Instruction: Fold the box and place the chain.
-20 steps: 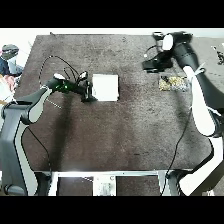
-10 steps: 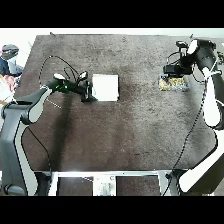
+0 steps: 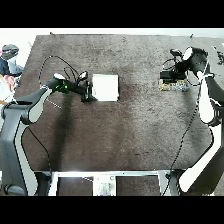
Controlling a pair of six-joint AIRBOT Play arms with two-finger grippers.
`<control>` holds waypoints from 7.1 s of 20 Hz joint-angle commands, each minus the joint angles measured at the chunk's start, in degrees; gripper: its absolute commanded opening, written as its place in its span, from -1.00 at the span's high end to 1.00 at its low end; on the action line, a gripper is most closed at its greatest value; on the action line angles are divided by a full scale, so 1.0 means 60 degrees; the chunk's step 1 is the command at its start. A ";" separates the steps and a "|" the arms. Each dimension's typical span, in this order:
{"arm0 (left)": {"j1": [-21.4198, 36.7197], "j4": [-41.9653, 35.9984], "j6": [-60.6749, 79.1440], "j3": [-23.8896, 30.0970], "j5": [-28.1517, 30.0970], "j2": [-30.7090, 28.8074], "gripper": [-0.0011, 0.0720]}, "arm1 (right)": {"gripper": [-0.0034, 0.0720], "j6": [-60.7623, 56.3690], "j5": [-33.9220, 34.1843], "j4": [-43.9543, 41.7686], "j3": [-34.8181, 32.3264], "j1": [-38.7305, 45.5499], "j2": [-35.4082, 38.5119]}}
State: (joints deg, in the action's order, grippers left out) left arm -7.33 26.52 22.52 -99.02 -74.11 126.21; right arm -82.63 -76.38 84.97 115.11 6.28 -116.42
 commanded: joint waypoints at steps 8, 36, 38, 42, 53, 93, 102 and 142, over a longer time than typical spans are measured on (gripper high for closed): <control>0.0000 0.0000 0.0000 0.0004 0.0004 -0.0007 -0.45 | 0.84 0.0091 0.0084 -0.0062 0.0000 0.0004 -0.0299; 0.0000 0.0000 0.0000 0.0004 0.0000 -0.0007 -0.45 | 0.89 0.1417 0.5118 0.0248 0.0007 -0.3887 0.7264; 0.0000 0.0000 0.0000 0.0004 0.0000 -0.0007 -0.45 | 0.89 0.1417 0.4907 -0.0171 0.0000 -0.4481 0.7067; 0.0000 0.0000 0.0000 0.0004 0.0000 -0.0007 -0.45 | 0.89 0.1413 0.4346 -0.0229 -0.0022 -0.5475 0.6284; 0.0000 0.0000 0.0000 0.0004 0.0004 -0.0007 -0.45 | 0.89 0.1304 0.4466 -0.0565 -0.1592 -0.6295 0.4284; 0.0000 0.0000 0.0000 0.0004 0.0000 -0.0007 -0.45 | 0.89 -0.0878 0.8615 -0.4309 -0.7533 -0.1450 0.3825; 0.0000 0.0000 0.0000 0.0004 0.0000 -0.0007 -0.45 | 0.89 -0.0335 0.9519 -0.4317 -0.7522 -0.4583 0.7610; 0.0000 0.0000 0.0000 0.0004 0.0004 -0.0007 -0.45 | -0.17 -0.2197 0.9595 -0.3435 -0.8786 -0.0623 0.3738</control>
State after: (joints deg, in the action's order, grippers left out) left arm -7.33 26.52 22.52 -99.02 -74.11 126.21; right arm -95.57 -21.47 66.92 59.42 2.20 -89.38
